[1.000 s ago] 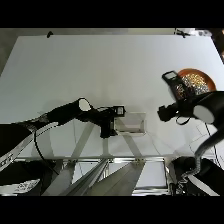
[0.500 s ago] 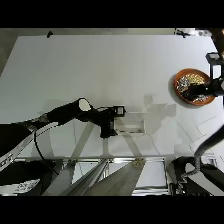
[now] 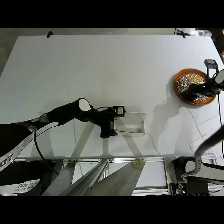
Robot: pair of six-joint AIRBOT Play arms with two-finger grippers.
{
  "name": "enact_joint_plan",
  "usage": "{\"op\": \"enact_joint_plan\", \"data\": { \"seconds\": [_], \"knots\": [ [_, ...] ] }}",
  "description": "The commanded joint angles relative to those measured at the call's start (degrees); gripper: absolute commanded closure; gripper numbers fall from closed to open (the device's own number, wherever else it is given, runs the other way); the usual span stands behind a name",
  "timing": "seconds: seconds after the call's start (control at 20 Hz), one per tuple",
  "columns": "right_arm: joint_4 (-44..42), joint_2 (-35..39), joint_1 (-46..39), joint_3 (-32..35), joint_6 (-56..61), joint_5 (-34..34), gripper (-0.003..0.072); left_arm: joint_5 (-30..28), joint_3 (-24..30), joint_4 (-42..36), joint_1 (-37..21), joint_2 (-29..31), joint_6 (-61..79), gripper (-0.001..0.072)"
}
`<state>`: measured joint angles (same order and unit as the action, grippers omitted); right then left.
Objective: Fold the box and place the chain.
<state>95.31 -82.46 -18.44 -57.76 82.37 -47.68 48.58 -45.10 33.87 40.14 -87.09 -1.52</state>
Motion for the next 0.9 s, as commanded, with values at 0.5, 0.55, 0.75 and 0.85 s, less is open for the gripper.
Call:
{"op": "enact_joint_plan", "data": {
  "seconds": [0.5, 0.55, 0.75, 0.85],
  "knots": [
    [-9.6, -1.38, -0.33, -0.44, -3.78, -2.91, 0.0677, 0.09, -0.02, 0.02, -0.04, 0.04, 0.0, 0.0499],
    [-9.6, 0.57, -0.33, -0.44, -3.82, -2.89, 0.0677, 0.11, -0.02, 0.02, -0.04, 0.04, 0.0, 0.0499],
    [-9.75, 11.06, -0.31, -0.44, -5.25, -4.26, 0.0677, 0.11, -0.02, 0.02, -0.04, 0.04, 0.0, 0.0499],
    [-9.86, 17.16, -0.31, -0.44, -6.49, -6.45, 0.0677, 0.09, -0.02, 0.02, -0.04, 0.04, 0.0, 0.0499]
  ]
}}
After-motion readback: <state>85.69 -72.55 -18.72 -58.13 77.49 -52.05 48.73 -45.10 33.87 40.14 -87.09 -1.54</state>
